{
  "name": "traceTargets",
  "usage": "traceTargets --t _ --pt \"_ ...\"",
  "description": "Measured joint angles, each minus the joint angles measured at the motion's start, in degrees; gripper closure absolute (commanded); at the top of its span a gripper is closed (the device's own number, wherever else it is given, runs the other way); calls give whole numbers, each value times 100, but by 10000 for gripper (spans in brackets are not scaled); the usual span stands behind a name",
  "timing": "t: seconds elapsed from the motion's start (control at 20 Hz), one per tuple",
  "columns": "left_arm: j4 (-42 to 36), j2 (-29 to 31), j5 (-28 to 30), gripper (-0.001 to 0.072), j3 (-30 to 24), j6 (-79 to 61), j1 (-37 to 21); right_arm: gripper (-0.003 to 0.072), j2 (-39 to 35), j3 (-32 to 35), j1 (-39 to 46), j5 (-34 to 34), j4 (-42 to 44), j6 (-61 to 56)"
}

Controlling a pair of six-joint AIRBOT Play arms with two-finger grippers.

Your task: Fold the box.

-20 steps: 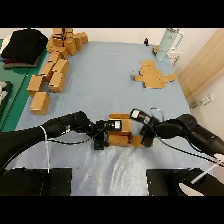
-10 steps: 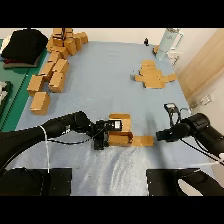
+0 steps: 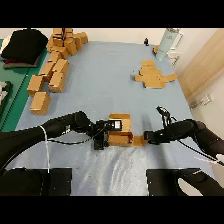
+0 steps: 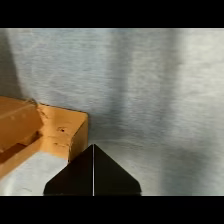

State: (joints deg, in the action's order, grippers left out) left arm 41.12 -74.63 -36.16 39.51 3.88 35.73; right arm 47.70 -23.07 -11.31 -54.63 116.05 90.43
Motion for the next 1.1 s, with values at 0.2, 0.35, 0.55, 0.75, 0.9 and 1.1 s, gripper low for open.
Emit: traceTargets --t 0.2,0.35,0.55,0.75,0.9,1.1 --pt "2 0 0 298 0 0 0 683 -20 13 11 31 422 177" --pt "2 -2 2 298 0 0 0 683 -22 13 11 15 533 227" --pt "2 0 2 298 0 0 0 683 -24 13 13 -44 326 192" --pt "2 -2 2 298 0 0 0 683 -24 13 13 -70 -155 -68" --pt "0 -2 2 298 0 2 0 683 -24 13 13 -68 -254 -146" --pt "2 -2 2 298 0 2 0 683 52 39 13 -26 -138 -96"
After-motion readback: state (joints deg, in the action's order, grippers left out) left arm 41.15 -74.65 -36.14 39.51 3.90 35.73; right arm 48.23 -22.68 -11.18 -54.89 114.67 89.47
